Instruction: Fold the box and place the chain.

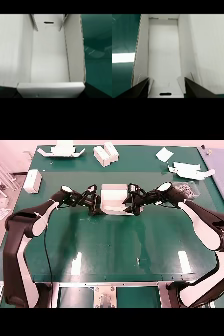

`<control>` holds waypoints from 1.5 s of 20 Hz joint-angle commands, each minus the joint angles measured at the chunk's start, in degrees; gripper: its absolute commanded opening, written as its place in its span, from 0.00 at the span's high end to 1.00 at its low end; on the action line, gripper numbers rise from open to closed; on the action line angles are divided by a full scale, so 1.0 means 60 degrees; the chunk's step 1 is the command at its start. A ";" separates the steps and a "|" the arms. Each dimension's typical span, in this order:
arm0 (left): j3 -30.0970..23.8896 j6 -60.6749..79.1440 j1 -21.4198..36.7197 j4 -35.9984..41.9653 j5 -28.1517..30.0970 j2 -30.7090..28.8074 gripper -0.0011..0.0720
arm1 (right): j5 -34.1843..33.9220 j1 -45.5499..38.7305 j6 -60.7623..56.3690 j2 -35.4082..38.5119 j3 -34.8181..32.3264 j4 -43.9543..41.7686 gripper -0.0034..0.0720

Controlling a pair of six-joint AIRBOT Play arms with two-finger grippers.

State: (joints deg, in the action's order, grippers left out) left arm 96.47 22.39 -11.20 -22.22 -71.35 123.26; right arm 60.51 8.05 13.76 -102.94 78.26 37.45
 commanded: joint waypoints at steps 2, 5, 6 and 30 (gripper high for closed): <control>0.0004 0.0000 0.0004 -0.0004 0.0000 0.0004 0.44 | 0.0069 0.0004 0.0044 -0.0004 -0.0004 0.0011 0.16; 0.0004 -0.0004 0.0004 -0.0004 0.0000 0.0004 0.44 | 0.0087 -0.0004 0.0033 0.0000 -0.0004 0.0011 0.16; 0.0004 0.0000 0.0004 -0.0004 0.0004 0.0004 0.44 | 0.0087 -0.0007 0.0004 0.0004 0.0022 0.0011 0.17; 0.0004 0.0000 0.0004 -0.0004 0.0004 0.0004 0.44 | 0.0780 -0.2867 -1.0251 0.1577 0.0073 0.1027 0.94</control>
